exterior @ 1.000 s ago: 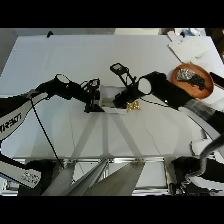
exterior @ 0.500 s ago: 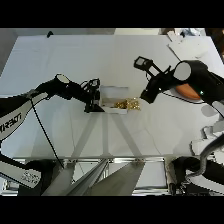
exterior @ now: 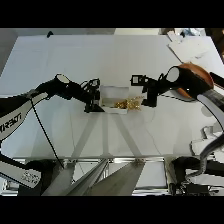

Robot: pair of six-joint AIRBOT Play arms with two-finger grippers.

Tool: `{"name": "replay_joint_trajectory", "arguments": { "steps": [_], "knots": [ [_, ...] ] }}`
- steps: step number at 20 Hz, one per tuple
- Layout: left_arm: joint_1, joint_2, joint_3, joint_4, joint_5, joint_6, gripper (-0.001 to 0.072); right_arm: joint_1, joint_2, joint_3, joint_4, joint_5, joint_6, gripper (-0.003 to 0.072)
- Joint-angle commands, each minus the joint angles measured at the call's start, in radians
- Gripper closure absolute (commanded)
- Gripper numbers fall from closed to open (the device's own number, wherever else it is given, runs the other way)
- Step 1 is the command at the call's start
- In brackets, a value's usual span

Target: Fold the box and place the chain.

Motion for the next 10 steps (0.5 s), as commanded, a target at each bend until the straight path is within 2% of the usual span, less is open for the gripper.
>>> {"name": "replay_joint_trajectory", "arguments": {
  "steps": [1,7,8,10],
  "knots": [
    [0.000,0.000,0.000,0.000,0.000,0.000,0.0313,0.034,-0.059,-0.001,0.018,-0.076,-0.040,0.0029],
    [0.000,0.000,0.000,0.000,0.000,0.000,0.0313,0.080,-0.121,-0.001,0.014,-0.081,-0.036,0.0043],
    [0.000,0.000,0.000,0.000,0.000,0.000,0.0313,0.080,-0.122,-0.001,0.010,-0.080,-0.031,0.0082],
    [0.000,0.000,0.000,0.000,0.000,0.000,0.0313,0.080,-0.122,-0.001,-0.005,-0.069,0.006,0.0375]
  ]
}}
